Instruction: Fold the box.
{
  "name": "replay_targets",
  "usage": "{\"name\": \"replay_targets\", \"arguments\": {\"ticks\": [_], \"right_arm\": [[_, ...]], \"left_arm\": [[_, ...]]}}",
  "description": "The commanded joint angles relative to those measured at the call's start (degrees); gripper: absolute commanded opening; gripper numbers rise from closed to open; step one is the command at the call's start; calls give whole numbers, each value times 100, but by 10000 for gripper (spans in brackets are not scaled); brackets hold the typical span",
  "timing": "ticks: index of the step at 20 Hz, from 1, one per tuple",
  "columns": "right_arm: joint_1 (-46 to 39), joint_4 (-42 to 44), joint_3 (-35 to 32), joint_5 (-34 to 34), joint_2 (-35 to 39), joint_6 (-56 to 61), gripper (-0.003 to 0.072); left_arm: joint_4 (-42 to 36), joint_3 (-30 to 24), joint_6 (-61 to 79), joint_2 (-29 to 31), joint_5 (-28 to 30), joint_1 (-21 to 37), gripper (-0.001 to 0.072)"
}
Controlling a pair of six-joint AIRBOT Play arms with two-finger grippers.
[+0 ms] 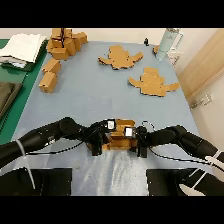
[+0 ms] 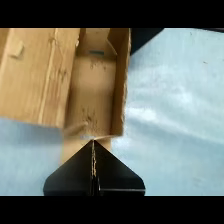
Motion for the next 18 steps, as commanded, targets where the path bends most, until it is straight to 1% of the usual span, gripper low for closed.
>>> {"name": "replay_targets", "arguments": {"ticks": [1,3,4,5,7,8,10,12,13,16,18], "right_arm": [[2,0,-2,4,2,2,502],[2,0,-2,2,2,2,502],[2,2,-2,2,2,2,502],[2,0,-2,2,2,2,502],[2,0,-2,4,2,4,502],[2,0,-2,2,2,2,502],[2,0,-2,2,2,2,502],[2,0,-2,4,2,4,502],[2,2,-2,2,2,2,502],[2,0,-2,2,2,4,502],[2,0,-2,2,2,2,502]], "left_arm": [[2157,0,-2922,743,-678,227,14],[3515,0,-5276,1150,-944,664,14],[3987,-4,-6325,1279,-1156,1008,14],[4052,-24,-6867,1322,-1355,1397,14],[3456,-129,-6804,1266,-1604,2022,14],[2942,-203,-6502,1167,-1650,2243,14],[1882,-352,-5740,894,-1596,2393,14],[957,-457,-5119,540,-1482,2326,14],[651,-490,-4935,352,-1412,2253,14],[205,-494,-4719,-39,-1104,1941,13],[68,-494,-4677,-201,-837,1655,13]]}}
